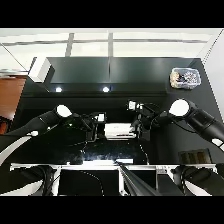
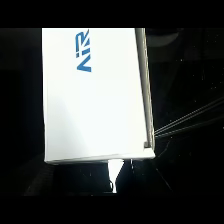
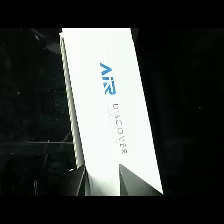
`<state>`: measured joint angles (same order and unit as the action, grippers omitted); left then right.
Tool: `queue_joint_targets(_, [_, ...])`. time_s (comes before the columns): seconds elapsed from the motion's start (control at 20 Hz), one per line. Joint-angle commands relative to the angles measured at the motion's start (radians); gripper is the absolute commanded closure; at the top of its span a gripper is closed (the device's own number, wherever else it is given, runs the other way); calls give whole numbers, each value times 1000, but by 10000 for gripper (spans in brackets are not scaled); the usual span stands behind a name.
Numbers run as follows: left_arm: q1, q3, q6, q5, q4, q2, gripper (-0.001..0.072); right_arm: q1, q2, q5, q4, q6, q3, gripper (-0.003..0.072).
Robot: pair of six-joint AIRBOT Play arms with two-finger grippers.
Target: Fold the box and place the chain.
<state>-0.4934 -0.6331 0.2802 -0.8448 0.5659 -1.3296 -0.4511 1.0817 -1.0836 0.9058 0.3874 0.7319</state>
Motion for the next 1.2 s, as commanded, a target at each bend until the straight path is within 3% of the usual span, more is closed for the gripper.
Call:
queue_joint_targets(0.0, [0, 0, 0, 0, 0, -1, 305, -2, 1, -1, 11, 10, 0, 459])
queue_joint_targets(0.35, [0, 0, 0, 0, 0, -1, 305, -10, 2, -8, 13, 13, -7, 459])
queue_joint_targets(0.65, [0, 0, 0, 0, 0, -1, 305, -46, 2, 64, 20, 74, -29, 459])
queue_joint_targets(0.95, [0, 0, 0, 0, 0, -1, 305, 18, -30, -121, 6, 374, 43, 460])
queue_joint_targets(1.0, [0, 0, 0, 0, 0, -1, 304, 39, -33, -139, -46, 418, 44, 485])
queue_joint_targets(1.05, [0, 0, 0, 0, 0, -1, 305, 61, -32, -155, -101, 443, 43, 638])
queue_joint_targets(1.15, [0, 0, 0, 0, 0, -1, 304, 98, -30, -118, -222, 525, 15, 646])
